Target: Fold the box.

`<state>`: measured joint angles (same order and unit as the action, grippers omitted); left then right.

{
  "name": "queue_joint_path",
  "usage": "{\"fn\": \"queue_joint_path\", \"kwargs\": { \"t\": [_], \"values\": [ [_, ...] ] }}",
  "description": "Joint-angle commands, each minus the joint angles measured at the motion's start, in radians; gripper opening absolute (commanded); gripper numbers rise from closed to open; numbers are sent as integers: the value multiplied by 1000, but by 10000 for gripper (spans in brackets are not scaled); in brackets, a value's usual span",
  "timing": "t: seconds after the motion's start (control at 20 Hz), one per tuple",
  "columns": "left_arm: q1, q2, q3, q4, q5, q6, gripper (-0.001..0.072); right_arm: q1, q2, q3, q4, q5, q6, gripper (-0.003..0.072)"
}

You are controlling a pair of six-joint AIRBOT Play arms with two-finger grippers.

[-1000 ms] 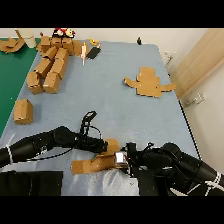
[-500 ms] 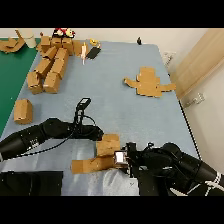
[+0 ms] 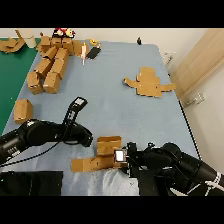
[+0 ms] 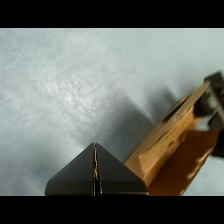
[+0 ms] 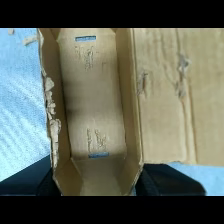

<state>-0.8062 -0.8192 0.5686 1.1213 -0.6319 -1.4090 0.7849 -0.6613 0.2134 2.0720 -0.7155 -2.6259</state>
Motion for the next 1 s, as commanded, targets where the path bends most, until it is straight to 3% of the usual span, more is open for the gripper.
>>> {"fn": "queue_joint_path", "kwargs": {
  "t": [0.0,0.1,0.15,0.2,0.25,0.45,0.6,0.95],
  "values": [
    [-89,67,-3,248,-133,22,11,0,0,-1,-1,0,8,580],
    [-180,71,-3,247,-209,227,15,0,0,-1,-1,0,8,581],
    [-222,68,-5,248,-240,301,194,0,0,-1,-2,0,8,580],
    [-254,61,-8,248,-246,335,593,0,0,-1,-5,0,8,581],
    [-274,48,-10,247,-236,351,703,0,0,-1,-7,0,8,580],
    [-319,-23,-10,243,-170,411,704,0,0,-1,-8,0,8,581],
    [-321,-68,-10,230,-191,437,703,0,0,-1,-8,0,8,581],
    [-319,-71,-10,227,-198,388,703,0,0,-1,-8,-1,8,581]
  ]
}}
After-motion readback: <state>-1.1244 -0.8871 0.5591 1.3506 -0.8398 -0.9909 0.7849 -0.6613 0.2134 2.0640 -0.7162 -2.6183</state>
